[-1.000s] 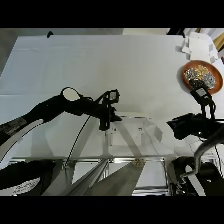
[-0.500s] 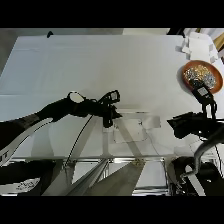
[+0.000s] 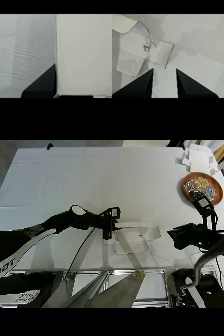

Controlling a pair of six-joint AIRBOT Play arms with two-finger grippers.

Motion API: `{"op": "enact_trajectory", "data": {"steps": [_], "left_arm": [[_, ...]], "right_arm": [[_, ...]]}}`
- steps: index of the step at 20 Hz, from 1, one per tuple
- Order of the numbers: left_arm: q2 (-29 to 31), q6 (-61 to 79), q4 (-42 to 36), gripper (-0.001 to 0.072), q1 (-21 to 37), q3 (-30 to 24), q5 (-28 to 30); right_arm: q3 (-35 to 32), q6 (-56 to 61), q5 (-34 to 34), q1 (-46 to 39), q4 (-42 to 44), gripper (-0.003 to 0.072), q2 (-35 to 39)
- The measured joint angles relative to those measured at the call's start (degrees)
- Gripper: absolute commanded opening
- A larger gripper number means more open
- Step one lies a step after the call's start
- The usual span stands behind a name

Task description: Fold the box and place the chain.

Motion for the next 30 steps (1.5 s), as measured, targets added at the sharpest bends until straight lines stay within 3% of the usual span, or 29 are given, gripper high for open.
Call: {"op": "enact_trajectory", "data": {"steps": [10,28,30], "left_arm": [[-1.27,1.03,1.42,0.0003,0.13,4.74,-1.9],[-4.39,0.94,1.55,0.0011,0.17,5.29,-4.22],[-4.39,0.92,1.6,0.0011,0.17,5.29,-4.24]], "right_arm": [[0.0,0.0,-0.09,0.0,0.0,0.0316,0.0],[0.0,-0.07,-0.04,0.0,0.0,0.0312,0.0],[0.0,-0.42,-0.09,0.0,0.35,0.018,0.0]]}}
